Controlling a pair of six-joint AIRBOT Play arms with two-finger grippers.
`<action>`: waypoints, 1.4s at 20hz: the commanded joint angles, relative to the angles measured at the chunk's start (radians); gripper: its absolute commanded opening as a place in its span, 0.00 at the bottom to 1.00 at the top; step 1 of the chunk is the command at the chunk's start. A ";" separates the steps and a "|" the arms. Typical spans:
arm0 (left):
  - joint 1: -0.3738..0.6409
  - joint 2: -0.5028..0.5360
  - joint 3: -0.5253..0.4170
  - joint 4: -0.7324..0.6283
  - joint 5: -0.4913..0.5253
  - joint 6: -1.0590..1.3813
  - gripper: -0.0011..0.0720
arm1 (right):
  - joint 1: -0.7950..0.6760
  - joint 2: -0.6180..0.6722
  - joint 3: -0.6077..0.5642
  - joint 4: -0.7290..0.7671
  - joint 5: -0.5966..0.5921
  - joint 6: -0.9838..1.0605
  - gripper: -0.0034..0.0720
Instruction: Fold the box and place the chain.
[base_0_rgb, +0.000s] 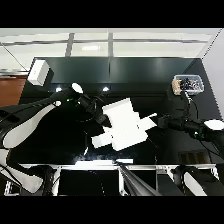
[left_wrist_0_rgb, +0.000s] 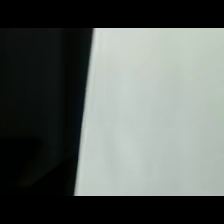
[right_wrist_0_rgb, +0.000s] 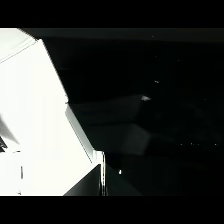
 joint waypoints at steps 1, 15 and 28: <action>-0.003 -0.001 0.001 -0.050 0.027 0.008 0.32 | 0.001 0.001 0.000 -0.003 0.004 0.001 0.06; -0.017 0.075 0.026 0.002 0.047 0.019 0.05 | -0.052 0.002 0.343 -0.441 0.183 -0.036 1.00; -0.161 0.193 -0.024 0.272 0.376 0.313 0.05 | 0.215 -0.031 0.296 -0.519 0.063 -0.320 1.00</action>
